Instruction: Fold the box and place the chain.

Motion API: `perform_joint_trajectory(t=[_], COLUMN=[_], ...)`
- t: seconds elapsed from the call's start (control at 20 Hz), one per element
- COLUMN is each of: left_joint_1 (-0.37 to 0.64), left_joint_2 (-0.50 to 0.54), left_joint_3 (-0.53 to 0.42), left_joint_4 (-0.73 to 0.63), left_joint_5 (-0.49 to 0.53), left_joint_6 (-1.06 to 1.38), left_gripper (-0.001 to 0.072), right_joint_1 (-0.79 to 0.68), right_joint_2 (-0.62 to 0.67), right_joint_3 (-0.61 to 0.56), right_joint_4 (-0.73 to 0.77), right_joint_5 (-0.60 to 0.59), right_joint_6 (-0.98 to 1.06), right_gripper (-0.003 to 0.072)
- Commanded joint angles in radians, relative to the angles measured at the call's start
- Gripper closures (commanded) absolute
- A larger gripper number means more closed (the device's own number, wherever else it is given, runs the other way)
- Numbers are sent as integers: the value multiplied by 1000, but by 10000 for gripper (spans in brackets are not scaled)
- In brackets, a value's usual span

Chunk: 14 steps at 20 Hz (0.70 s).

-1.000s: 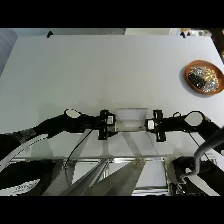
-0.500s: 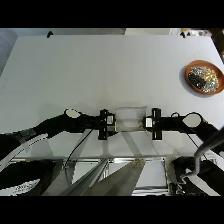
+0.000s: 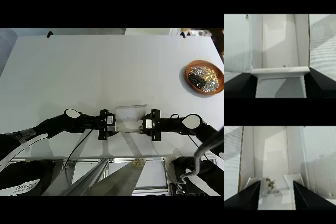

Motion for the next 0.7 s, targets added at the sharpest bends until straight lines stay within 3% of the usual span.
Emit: perform_joint_trajectory(t=[0.0,0.15,0.2,0.25,0.45,0.65], left_joint_1=[0,0,0,0,0,0], left_joint_2=[0,0,0,0,0,0], left_joint_3=[0,0,0,0,0,0], left_joint_4=[0,0,0,0,0,0], left_joint_5=[-1,0,-1,0,0,0], left_joint_6=[0,0,0,0,0,0], left_gripper=[575,575,575,575,575,575], right_joint_1=[-4,-26,-41,-65,-188,-368], right_joint_2=[7,64,93,129,267,289], right_joint_3=[-1,-1,-1,-1,0,12], right_joint_4=[-6,-75,-120,-166,-211,-224], right_joint_5=[3,18,29,54,112,48], right_joint_6=[35,166,205,230,383,982], right_gripper=[245,433,524,668,670,669])
